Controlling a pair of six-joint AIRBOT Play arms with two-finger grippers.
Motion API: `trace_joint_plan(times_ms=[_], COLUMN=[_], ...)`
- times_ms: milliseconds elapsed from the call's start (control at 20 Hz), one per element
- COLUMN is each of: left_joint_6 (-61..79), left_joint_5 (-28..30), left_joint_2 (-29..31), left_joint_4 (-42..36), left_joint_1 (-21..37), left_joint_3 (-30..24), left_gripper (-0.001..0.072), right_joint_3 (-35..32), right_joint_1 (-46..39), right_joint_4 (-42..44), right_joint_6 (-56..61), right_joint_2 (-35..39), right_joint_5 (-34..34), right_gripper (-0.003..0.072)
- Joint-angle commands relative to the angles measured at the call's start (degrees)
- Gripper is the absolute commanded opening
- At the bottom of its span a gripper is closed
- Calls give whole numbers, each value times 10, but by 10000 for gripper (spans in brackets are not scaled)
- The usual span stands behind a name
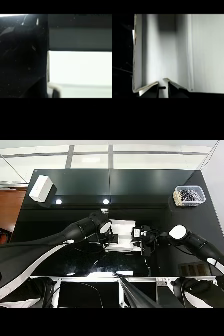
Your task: Fold the box and place the chain.
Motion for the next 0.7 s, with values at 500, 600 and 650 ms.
trace_joint_plan(times_ms=[500,600,650], left_joint_6=[5,5,5], left_joint_5=[2,2,3], left_joint_2=[0,0,0], left_joint_4=[-4,-4,-4], left_joint_1=[0,0,0], left_joint_3=[0,0,0], left_gripper=[25,25,25], right_joint_3=[0,0,0], right_joint_1=[15,15,15], right_joint_4=[71,69,69], right_joint_6=[72,73,76], right_joint_2=[-47,-47,-47], right_joint_5=[-25,-31,-32], right_gripper=[336,402,298])
